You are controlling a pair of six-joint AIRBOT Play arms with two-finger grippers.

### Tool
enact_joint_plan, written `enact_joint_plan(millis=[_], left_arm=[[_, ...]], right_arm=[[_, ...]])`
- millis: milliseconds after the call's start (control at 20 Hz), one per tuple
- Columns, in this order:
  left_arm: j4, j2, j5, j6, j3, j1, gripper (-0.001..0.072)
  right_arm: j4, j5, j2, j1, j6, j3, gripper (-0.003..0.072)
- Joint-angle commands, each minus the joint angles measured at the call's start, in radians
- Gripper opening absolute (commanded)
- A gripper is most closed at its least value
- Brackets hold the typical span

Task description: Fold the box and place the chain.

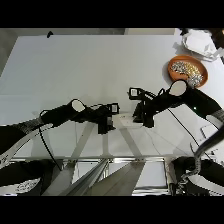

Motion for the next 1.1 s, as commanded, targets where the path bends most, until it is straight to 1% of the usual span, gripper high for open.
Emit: enact_joint_plan(millis=[0, 250, 500, 900, 1050], left_arm=[[0.000, 0.001, 0.000, 0.001, 0.000, 0.000, 0.0345], [0.000, 0.001, 0.000, 0.001, 0.000, 0.000, 0.0345], [0.000, 0.001, 0.000, 0.001, 0.000, 0.000, 0.0345], [0.000, 0.001, 0.000, 0.001, 0.000, 0.000, 0.0345], [0.000, 0.001, 0.000, 0.001, 0.000, 0.000, 0.0345]], right_arm=[[-0.007, -0.048, 0.000, 0.001, 0.040, -0.004, 0.0236], [-0.007, -0.048, 0.001, 0.001, 0.040, -0.004, 0.0236], [-0.010, -0.056, 0.039, 0.001, 0.040, -0.004, 0.0236], [-0.008, -0.076, 0.041, 0.001, 0.040, -0.004, 0.0236], [-0.001, -0.078, 0.041, 0.001, 0.040, -0.026, 0.0236]])
